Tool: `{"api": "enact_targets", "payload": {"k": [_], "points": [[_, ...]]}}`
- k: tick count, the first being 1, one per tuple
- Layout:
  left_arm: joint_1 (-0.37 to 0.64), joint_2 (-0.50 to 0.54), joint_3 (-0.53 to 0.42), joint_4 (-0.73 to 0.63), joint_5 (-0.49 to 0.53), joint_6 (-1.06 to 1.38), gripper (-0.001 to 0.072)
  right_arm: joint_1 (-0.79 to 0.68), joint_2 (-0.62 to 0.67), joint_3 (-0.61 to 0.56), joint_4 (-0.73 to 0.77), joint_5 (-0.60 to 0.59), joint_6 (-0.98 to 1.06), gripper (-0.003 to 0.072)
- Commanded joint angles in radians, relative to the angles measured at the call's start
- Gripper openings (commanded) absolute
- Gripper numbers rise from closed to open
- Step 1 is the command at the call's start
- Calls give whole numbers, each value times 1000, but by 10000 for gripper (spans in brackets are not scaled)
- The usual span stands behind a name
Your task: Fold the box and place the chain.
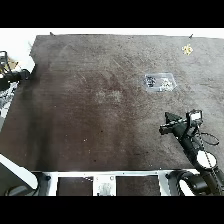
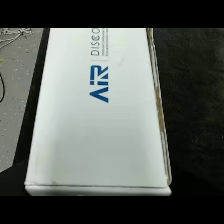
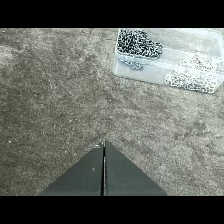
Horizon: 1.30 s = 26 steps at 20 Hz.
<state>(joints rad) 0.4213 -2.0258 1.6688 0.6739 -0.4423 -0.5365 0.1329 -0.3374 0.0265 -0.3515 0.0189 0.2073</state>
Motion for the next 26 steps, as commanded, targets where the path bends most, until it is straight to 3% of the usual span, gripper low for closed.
{"api": "enact_targets", "payload": {"k": [1, 4, 5, 6, 13, 19, 20, 21, 22, 23, 26], "points": [[-28, -2, 1, 1, 33, 21, 191, 1, 0, 0, 2, 3, 0, 4], [-29, -2, 1, -11, 43, -11, 192, 1, 0, 0, 1, 4, 0, 3], [-29, -2, 1, -11, 39, -13, 307, 1, 0, 0, 1, 4, 0, 3], [-29, -2, 0, -11, 38, -13, 656, 1, 0, 0, 1, 3, 0, 3], [-21, 37, 26, 1, 12, -12, 679, 1, 0, 0, 1, 1, 0, 3], [-18, 200, 97, 4, -63, -14, 677, 1, 0, 0, 1, 3, 0, 3], [-19, 235, 106, 3, -98, -15, 659, 1, 0, 0, 1, 3, 0, 3], [-18, 276, 113, 3, -156, -32, 438, 1, 0, 0, 1, 3, 0, 3], [-19, 315, 113, 2, -204, -41, 82, 1, 0, 0, 1, 3, 0, 3], [-19, 354, 113, -1, -261, -40, 9, 1, 0, 0, 1, 3, 0, 4], [-19, 462, 72, -82, -329, -29, 2, 1, 0, 0, 1, 3, 0, 3]]}}
